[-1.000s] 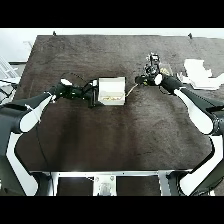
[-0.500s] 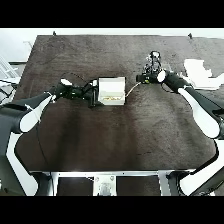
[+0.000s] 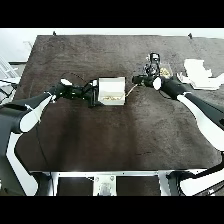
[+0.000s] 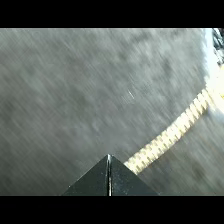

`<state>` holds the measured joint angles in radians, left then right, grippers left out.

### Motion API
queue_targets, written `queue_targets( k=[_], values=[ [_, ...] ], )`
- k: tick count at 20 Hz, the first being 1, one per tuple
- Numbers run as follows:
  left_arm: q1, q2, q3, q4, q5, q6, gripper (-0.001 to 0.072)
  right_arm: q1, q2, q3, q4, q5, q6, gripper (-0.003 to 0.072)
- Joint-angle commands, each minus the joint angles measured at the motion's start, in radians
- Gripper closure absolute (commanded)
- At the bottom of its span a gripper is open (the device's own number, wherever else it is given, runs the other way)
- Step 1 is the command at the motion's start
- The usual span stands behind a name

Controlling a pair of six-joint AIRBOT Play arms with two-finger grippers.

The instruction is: Fold the box and place the chain.

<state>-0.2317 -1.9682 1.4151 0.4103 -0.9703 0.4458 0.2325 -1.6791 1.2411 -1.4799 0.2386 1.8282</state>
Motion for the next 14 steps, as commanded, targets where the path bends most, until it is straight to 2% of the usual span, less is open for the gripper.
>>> queue_targets(
  k=[1, 3, 6, 8, 10, 14],
  values=[
    [0.000, 0.000, 0.000, 0.000, 0.000, 0.000, 0.0420, 0.023, -0.001, -0.049, -0.026, -0.223, 0.052, 0.0677],
    [0.000, 0.000, 0.000, 0.000, 0.000, 0.000, 0.0420, -0.016, -0.016, -0.047, 0.037, -0.204, 0.130, 0.0676],
    [0.000, 0.000, 0.000, 0.000, 0.000, 0.000, 0.0420, -0.066, -0.043, -0.037, 0.038, -0.108, 0.135, 0.0677],
    [0.000, 0.001, 0.000, 0.000, 0.000, 0.000, 0.0420, -0.082, -0.054, -0.036, 0.028, -0.096, 0.127, 0.0673],
    [0.000, 0.000, 0.000, 0.000, 0.001, 0.000, 0.0420, -0.087, -0.065, -0.021, 0.020, -0.095, 0.107, 0.0342],
    [0.000, 0.000, 0.000, 0.000, 0.000, 0.000, 0.0420, -0.093, -0.091, 0.048, -0.034, -0.057, 0.096, 0.0351]
  ],
)
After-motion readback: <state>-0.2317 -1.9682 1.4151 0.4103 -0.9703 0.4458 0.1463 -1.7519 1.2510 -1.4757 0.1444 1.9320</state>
